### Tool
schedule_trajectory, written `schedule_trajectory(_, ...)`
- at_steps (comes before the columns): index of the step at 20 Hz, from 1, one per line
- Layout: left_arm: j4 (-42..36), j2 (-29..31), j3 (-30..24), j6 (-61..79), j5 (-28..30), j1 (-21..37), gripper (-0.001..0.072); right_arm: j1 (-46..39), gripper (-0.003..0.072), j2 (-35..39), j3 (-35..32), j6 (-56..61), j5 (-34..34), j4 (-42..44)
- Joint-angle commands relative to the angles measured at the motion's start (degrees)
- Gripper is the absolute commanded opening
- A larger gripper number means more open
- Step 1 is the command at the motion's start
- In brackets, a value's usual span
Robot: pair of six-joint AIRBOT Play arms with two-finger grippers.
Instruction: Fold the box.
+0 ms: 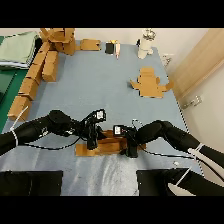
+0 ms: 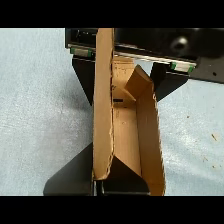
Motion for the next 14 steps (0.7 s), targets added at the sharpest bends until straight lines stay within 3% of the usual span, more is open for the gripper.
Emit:
schedule_trajectory(1, 0.0, 0.0, 0.0, 0.0, 0.0, 0.0, 0.0014, 0.0, 0.0702, -0.3, 0.0, -0.2, 0.1, -0.5)
schedule_trajectory(9, 0.0, 0.0, 0.0, 0.0, 0.0, 0.0, 0.0014, 0.0, 0.068, -0.5, -0.7, -0.2, 0.4, -0.5)
schedule_trajectory(11, 0.0, 0.0, 0.0, 0.0, 0.0, 0.0, 0.0013, 0.0, 0.0617, -0.5, -0.8, -0.2, 0.6, -0.3)
schedule_trajectory(14, 0.0, 0.0, 0.0, 0.0, 0.0, 0.0, 0.0014, 0.0, 0.0617, -0.5, -0.8, -0.2, 0.6, -0.3)
